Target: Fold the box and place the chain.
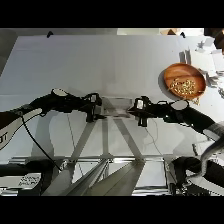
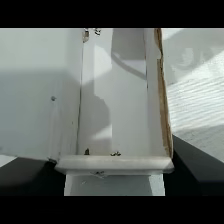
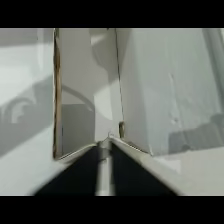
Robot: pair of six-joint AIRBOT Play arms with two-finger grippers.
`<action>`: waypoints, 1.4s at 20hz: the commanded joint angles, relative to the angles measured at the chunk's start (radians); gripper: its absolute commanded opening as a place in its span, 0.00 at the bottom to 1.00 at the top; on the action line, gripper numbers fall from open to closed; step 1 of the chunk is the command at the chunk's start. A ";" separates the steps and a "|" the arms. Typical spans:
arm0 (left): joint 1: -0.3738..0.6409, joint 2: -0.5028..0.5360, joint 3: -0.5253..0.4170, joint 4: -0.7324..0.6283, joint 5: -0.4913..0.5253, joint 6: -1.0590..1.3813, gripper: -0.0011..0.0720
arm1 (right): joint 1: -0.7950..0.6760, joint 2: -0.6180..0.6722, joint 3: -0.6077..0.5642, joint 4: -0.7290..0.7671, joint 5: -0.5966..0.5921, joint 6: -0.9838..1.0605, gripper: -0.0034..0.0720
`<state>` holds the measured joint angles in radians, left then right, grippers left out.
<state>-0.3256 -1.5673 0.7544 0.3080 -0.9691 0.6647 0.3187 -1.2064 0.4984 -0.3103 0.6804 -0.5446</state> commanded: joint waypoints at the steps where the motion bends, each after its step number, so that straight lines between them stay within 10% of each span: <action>1: 0.000 0.000 0.000 0.000 0.000 0.000 0.55 | 0.006 -0.001 -0.001 0.030 0.006 -0.014 0.62; 3: 0.000 0.000 0.000 0.000 0.000 0.000 0.55 | 0.005 -0.001 -0.001 0.018 0.003 -0.011 0.56; 5: 0.000 0.000 0.000 0.000 0.000 0.000 0.55 | 0.005 0.005 -0.001 -0.034 0.003 0.002 0.07; 17: 0.000 0.000 0.000 0.000 0.000 0.000 0.55 | -0.396 0.159 0.000 -0.517 0.116 1.225 0.05; 28: 0.000 0.000 0.000 0.000 0.000 0.000 0.55 | -0.201 -0.086 -0.001 -0.175 0.195 1.205 0.05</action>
<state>-0.3256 -1.5673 0.7544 0.3073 -0.9691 0.6651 0.0723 -1.2518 0.4984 -0.6369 0.8715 0.6872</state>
